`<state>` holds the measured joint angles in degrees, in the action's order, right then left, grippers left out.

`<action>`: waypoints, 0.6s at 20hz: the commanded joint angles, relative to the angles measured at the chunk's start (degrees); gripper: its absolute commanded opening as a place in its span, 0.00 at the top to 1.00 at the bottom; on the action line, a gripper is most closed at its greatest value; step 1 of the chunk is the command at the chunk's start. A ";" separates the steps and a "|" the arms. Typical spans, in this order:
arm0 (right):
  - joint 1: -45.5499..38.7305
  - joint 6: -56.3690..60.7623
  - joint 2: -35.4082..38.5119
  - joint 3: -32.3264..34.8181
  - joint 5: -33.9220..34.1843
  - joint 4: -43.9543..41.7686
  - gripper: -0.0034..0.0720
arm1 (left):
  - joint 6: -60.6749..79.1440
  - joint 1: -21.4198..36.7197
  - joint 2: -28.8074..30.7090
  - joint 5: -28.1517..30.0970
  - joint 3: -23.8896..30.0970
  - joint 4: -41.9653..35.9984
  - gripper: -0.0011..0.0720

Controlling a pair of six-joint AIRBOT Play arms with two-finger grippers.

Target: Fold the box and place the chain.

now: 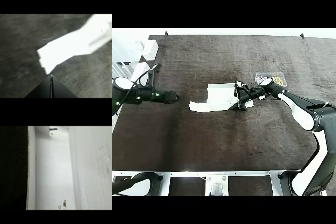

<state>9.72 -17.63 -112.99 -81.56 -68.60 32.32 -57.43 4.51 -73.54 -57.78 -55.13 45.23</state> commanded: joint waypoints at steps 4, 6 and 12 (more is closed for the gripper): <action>0.07 0.02 -0.02 0.00 -0.02 -0.02 0.35 | -1.46 1.60 -9.53 -0.76 1.44 -4.17 0.96; 0.07 0.02 -0.02 0.00 -0.02 -0.02 0.35 | -0.37 1.60 -12.79 -0.09 1.44 -5.57 0.96; 0.07 0.02 -0.02 0.00 0.00 -0.02 0.35 | 0.48 -0.74 -16.50 3.41 1.27 -6.78 0.96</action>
